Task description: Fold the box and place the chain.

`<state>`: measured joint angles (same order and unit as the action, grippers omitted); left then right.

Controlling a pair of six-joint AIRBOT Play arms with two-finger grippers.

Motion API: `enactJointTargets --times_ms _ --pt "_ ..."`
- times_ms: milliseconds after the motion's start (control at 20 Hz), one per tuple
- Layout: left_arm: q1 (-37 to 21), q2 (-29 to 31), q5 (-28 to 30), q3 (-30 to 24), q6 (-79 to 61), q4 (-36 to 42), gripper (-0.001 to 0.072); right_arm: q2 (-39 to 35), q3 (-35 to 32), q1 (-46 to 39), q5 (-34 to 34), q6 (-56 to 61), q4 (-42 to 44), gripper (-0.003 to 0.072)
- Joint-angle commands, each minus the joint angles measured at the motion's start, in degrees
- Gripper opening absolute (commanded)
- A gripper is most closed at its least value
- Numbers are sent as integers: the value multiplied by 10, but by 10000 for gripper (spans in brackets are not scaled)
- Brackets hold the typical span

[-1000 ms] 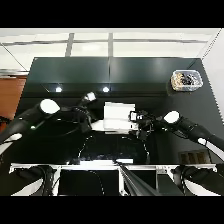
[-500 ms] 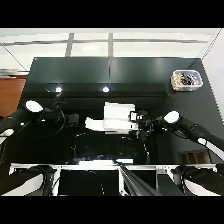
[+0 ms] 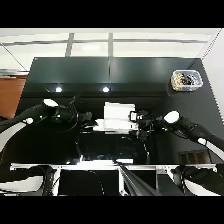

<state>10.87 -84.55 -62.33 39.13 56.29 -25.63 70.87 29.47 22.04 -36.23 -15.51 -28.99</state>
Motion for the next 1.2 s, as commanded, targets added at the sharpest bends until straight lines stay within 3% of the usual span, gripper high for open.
enactJointTargets --times_ms 0,250,400,500,900,1150 --pt "-4 -7 -48 38 -34 -3 28 0 0 0 0 0 0 135" --pt "-43 -6 -77 65 2 -109 27 0 0 0 0 0 0 136" --pt "-45 -6 14 62 72 -220 27 0 0 1 0 0 0 136" --pt "-38 -7 42 60 85 -220 27 0 0 0 0 0 0 135" --pt "45 -6 21 53 103 -203 28 0 0 0 0 0 0 135" --pt "32 -6 5 53 60 -178 29 0 0 0 0 0 0 136"
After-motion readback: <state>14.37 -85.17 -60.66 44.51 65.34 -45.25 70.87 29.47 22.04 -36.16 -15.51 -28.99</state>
